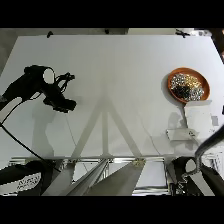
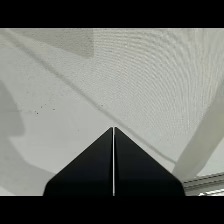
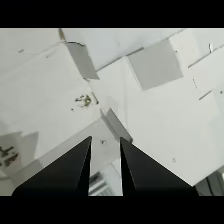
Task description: Fold the box and place the chain.
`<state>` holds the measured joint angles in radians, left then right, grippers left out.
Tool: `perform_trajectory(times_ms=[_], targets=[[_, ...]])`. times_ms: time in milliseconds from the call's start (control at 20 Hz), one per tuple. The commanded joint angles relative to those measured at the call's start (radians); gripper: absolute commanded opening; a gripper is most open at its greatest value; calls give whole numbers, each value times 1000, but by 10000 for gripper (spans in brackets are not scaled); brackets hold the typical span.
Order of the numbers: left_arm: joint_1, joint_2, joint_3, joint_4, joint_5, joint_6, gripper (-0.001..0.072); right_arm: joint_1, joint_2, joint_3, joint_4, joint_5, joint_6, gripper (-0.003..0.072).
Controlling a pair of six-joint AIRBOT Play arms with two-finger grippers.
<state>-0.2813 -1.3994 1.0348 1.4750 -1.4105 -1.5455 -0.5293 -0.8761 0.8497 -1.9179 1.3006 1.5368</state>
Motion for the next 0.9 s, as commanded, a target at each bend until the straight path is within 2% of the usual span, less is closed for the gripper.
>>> perform_trajectory(times_ms=[0,50,150,200,400,700,850], targets=[[1,0,0,0,0,0,10,-130,-48,2,-8,-63,-28,300],[1,0,0,0,0,0,10,-146,-59,2,-23,-90,-27,339],[1,0,0,0,0,0,10,-186,-87,3,-61,-137,-28,349],[1,0,0,0,0,0,10,-211,-106,5,-82,-157,-31,406],[1,0,0,0,0,0,10,-326,-246,50,-39,-192,-229,469],[1,0,0,0,0,0,10,-383,-536,328,126,-47,-598,479],[1,0,0,0,0,0,10,-383,-663,382,155,2,-684,480]])
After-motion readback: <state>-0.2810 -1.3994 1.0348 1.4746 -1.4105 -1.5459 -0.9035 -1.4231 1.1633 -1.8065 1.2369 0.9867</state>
